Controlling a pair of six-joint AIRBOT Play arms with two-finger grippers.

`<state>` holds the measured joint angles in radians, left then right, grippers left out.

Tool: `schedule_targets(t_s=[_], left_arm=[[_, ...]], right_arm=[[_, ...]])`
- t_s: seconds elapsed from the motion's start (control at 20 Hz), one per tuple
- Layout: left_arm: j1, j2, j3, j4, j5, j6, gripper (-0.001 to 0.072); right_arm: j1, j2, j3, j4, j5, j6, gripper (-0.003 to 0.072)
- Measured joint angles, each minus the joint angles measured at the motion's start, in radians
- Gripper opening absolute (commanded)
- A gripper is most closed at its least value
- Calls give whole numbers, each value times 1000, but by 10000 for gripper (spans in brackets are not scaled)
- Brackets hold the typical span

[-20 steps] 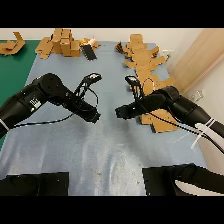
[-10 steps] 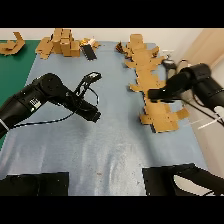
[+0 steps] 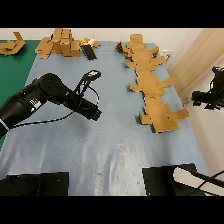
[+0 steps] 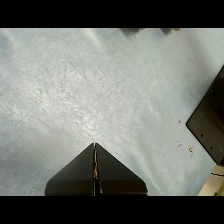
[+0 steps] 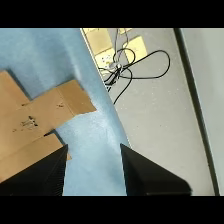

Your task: Fold the box.

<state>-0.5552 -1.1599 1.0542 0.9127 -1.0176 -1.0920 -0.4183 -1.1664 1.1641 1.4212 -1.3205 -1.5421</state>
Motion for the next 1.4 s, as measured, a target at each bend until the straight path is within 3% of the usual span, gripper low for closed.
schedule_targets(t_s=[0.5, 0.8, 0.9, 1.0, 1.1, 1.4], left_arm=[[0, 0, 0, 0, 17, 0, 11], [0, 0, 0, 0, 21, 0, 12], [0, 0, 0, 0, 22, 0, 12], [0, 0, 0, 0, 22, 0, 11], [0, 0, 0, 0, 22, 0, 11], [0, 0, 0, 0, 21, 0, 11]], right_arm=[[-84, -234, 2, 154, 63, -211, 518], [-87, -293, 2, 204, 112, -271, 496], [-87, -298, 2, 234, 109, -302, 340], [-87, -301, 2, 290, 95, -343, 313], [-86, -302, 2, 354, 71, -378, 224], [-85, -303, 2, 428, 29, -420, 232]])
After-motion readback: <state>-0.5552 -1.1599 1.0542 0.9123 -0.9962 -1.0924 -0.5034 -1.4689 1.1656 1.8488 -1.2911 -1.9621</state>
